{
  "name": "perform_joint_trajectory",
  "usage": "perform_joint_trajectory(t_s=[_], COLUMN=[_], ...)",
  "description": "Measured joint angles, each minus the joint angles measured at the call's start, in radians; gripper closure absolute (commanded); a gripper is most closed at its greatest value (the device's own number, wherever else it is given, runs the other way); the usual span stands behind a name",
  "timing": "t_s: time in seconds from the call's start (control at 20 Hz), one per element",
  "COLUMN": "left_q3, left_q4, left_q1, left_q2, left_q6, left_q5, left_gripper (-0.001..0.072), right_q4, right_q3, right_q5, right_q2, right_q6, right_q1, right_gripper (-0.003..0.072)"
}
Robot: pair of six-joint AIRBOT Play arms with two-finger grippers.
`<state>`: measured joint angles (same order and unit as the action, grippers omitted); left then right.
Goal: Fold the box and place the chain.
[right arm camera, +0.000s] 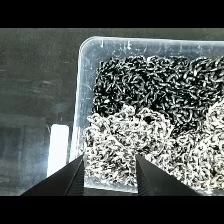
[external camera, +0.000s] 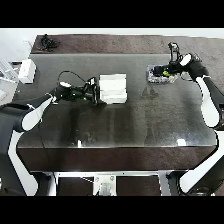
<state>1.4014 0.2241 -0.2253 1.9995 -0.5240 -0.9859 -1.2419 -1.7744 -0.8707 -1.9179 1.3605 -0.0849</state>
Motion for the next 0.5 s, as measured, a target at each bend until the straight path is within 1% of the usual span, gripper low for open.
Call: perform_joint_trajectory(t_s=[0.35, 0.4, 0.5], left_q3=[0.0, 0.0, 0.0], left_q4=[0.0, 0.0, 0.0], left_q1=[0.0, 0.0, 0.0], left_q2=[0.0, 0.0, 0.0], left_q6=[0.0, 0.0, 0.0], left_q5=[0.0, 0.0, 0.0], left_gripper=[0.0243, 0.0244, 0.0243], right_q4=[-0.008, -0.009, -0.011], right_q3=[-0.002, -0.002, -0.003], right_q5=[0.0, -0.002, -0.003], right_q2=[-0.022, -0.027, -0.034], right_q6=[-0.01, -0.01, -0.011], right_q1=[0.0, 0.0, 0.0], right_gripper=[0.0312, 0.0337, 0.0612])
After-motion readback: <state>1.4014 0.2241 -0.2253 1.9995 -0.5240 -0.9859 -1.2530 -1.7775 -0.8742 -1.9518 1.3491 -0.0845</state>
